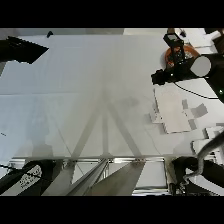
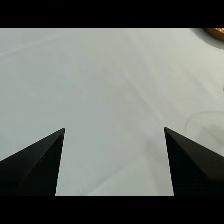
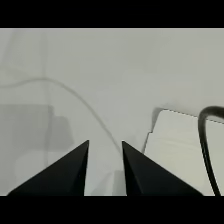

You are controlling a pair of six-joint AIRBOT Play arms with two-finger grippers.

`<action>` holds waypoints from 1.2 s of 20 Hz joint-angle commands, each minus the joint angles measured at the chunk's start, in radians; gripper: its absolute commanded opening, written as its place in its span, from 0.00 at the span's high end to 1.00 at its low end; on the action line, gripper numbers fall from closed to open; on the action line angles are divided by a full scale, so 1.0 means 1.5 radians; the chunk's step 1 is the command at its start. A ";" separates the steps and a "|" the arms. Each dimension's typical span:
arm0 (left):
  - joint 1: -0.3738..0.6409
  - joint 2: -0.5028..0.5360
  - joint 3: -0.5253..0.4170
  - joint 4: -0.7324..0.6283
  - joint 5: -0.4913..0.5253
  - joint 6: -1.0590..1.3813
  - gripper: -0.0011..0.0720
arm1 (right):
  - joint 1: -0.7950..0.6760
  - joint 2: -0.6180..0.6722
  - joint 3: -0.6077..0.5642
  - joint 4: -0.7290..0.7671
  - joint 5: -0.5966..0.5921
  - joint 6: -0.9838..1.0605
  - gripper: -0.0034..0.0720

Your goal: Fold the box and place the chain.

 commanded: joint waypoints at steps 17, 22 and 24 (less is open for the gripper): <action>0.001 0.000 0.000 0.000 0.000 0.000 0.03 | -0.297 -0.033 0.001 -0.223 0.238 -0.079 0.27; 0.001 0.000 0.000 0.000 0.000 0.000 0.03 | -0.376 -0.090 0.000 -0.211 0.278 -0.114 0.24; 0.001 0.000 0.000 0.000 0.000 0.000 0.03 | -0.379 -0.112 0.000 -0.197 0.272 -0.143 0.24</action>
